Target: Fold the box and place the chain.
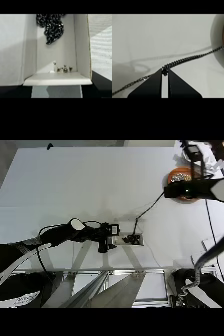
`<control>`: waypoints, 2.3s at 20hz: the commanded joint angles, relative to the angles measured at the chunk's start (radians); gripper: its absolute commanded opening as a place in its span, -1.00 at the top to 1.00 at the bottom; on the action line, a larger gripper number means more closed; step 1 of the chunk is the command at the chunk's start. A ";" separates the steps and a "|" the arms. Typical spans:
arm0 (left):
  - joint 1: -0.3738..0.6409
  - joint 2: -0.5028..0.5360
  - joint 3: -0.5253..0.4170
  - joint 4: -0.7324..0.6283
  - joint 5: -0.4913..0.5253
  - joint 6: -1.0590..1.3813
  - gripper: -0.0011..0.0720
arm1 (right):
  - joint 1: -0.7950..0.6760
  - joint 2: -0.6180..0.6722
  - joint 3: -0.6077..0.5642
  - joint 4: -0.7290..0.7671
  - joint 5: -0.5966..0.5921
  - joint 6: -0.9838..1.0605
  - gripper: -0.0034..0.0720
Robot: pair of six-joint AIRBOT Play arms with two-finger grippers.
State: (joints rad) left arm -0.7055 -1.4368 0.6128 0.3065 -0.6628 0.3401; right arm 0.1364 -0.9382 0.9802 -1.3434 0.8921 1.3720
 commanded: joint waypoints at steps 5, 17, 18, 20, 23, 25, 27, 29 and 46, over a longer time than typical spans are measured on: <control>0.000 0.000 0.000 0.000 0.000 0.000 0.23 | 0.000 0.327 0.001 0.217 0.040 -0.127 0.86; 0.000 0.000 0.000 0.000 0.000 0.000 0.23 | 0.000 0.501 0.001 0.573 0.082 -0.309 0.85; 0.000 0.000 0.000 0.000 0.000 0.000 0.23 | 0.000 0.509 0.001 0.574 0.080 -0.309 0.85; 0.000 0.000 0.000 0.000 0.000 0.000 0.23 | 0.000 0.523 0.001 0.578 0.082 -0.334 0.85; 0.000 0.000 0.000 0.000 0.000 0.000 0.23 | 0.000 0.548 0.001 0.599 0.079 -0.354 0.85; 0.000 0.000 0.000 0.000 0.000 0.000 0.23 | 0.000 0.562 0.001 0.616 0.087 -0.363 0.85; 0.000 0.000 0.000 0.000 0.000 0.000 0.23 | 0.000 0.581 0.001 0.667 0.088 -0.417 0.85; 0.000 0.000 0.000 0.000 0.000 0.000 0.23 | 0.000 0.600 0.001 0.697 0.089 -0.449 0.85; 0.000 0.000 0.000 0.000 0.000 0.000 0.23 | 0.000 0.526 -0.121 0.644 0.247 -0.434 0.85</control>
State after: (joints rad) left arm -0.7055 -1.4368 0.6128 0.3065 -0.6632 0.3401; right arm 0.1364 -0.3756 0.9150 -0.6975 1.1183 0.9310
